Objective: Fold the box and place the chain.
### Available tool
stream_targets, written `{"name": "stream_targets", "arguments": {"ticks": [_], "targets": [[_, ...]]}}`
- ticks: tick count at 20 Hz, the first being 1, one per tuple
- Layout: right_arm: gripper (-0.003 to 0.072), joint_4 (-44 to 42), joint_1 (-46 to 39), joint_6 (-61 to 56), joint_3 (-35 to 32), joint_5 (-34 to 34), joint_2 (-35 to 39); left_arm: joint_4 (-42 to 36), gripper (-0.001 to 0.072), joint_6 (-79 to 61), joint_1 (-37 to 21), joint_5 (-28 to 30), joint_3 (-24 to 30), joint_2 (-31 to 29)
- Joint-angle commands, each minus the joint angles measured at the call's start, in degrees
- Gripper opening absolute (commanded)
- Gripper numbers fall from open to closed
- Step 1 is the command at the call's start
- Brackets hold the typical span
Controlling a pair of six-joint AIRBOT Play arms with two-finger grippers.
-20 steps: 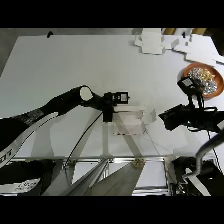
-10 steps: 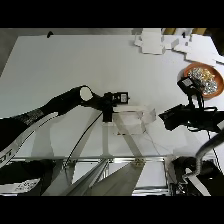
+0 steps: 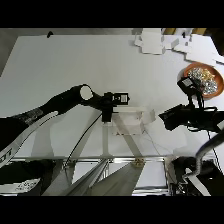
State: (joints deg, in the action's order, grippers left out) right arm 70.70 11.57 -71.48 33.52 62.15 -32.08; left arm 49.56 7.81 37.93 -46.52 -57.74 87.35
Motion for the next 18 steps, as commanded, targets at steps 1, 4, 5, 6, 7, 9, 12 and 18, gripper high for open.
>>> {"name": "stream_targets", "arguments": {"ticks": [1, 4, 5, 6, 7, 9, 12, 18], "targets": [[0.0316, 0.00, 0.02, 0.00, 0.00, 0.00, -0.02, 0.42, 0.0001, 0.11, 0.00, -0.90, -0.50, 0.15], [0.0316, 0.00, 0.02, 0.00, 0.00, 0.04, -0.02, 0.42, 0.0003, 0.11, 0.00, -0.85, -0.48, 0.70], [0.0316, 0.00, 0.02, 0.00, 0.00, 0.04, -0.02, 0.42, 0.0004, 0.09, 0.00, -0.81, -0.48, 0.74], [0.0317, 0.00, 0.02, 0.00, 0.00, 0.09, -0.02, 0.42, 0.0004, 0.09, 0.00, -0.81, -0.50, 0.72], [0.0317, 0.00, 0.02, 0.00, 0.00, 0.17, -0.02, 0.42, 0.0010, 0.07, 0.00, -0.81, -0.50, 0.74], [0.0317, 0.00, 0.02, 0.04, 0.00, 0.48, -0.02, 0.42, 0.0010, 0.09, -0.02, -0.85, -0.50, 0.72], [0.0317, -0.07, 0.04, 2.01, 0.00, 1.70, -0.02, 0.37, 0.0010, 0.09, 0.02, -0.87, -0.50, 0.72], [0.0023, -7.69, 0.66, 17.84, -1.46, 5.11, -0.09, 0.24, 0.0010, 0.11, 0.02, -0.85, -0.50, 0.72]]}}
